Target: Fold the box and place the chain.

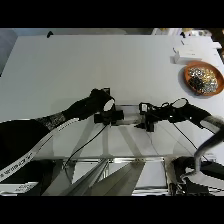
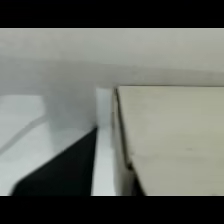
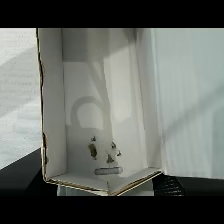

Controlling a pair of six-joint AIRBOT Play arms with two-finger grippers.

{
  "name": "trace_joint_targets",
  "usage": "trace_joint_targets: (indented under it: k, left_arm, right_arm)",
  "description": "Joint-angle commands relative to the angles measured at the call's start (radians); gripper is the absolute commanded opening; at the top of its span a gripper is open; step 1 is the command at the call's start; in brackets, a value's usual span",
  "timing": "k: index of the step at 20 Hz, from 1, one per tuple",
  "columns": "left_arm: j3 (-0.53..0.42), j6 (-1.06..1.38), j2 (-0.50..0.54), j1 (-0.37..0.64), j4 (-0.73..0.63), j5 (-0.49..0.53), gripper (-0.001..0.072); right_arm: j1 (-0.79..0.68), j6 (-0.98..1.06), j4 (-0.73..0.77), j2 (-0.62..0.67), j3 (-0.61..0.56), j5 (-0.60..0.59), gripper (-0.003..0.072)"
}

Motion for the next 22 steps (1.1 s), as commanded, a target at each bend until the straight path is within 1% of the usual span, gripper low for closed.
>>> trace_joint_targets:
  k: [1, 4, 6, 7, 14, 16, 20, 22]
  left_arm:
    - [0.015, 0.051, 0.000, -0.002, 0.022, -0.037, 0.0313]
    - [0.051, 0.051, 0.000, -0.002, 0.032, -0.037, 0.0308]
    - [0.074, 0.051, 0.000, -0.002, 0.041, -0.042, 0.0234]
    - [0.083, 0.051, -0.001, -0.003, 0.048, -0.047, 0.0210]
    - [0.093, 0.044, -0.037, -0.024, 0.049, -0.101, 0.0195]
    - [0.093, 0.043, -0.051, -0.032, 0.036, -0.109, 0.0106]
    - [0.093, 0.040, -0.056, -0.035, 0.028, -0.106, 0.0003]
    - [0.093, 0.036, -0.056, -0.035, 0.029, -0.105, 0.0001]
  right_arm:
    - [0.000, 0.000, 0.000, 0.001, 0.000, 0.000, 0.0380]
    - [0.000, 0.000, 0.000, 0.001, 0.000, 0.000, 0.0380]
    - [0.000, 0.000, 0.000, 0.001, 0.000, 0.000, 0.0380]
    - [0.000, 0.000, 0.000, 0.001, 0.000, 0.000, 0.0380]
    - [0.000, 0.000, 0.000, 0.001, 0.000, 0.000, 0.0380]
    - [0.000, 0.000, 0.000, 0.001, 0.000, 0.000, 0.0380]
    - [0.000, 0.000, 0.000, 0.001, 0.000, 0.000, 0.0380]
    - [0.000, 0.000, 0.000, 0.001, 0.000, 0.000, 0.0380]
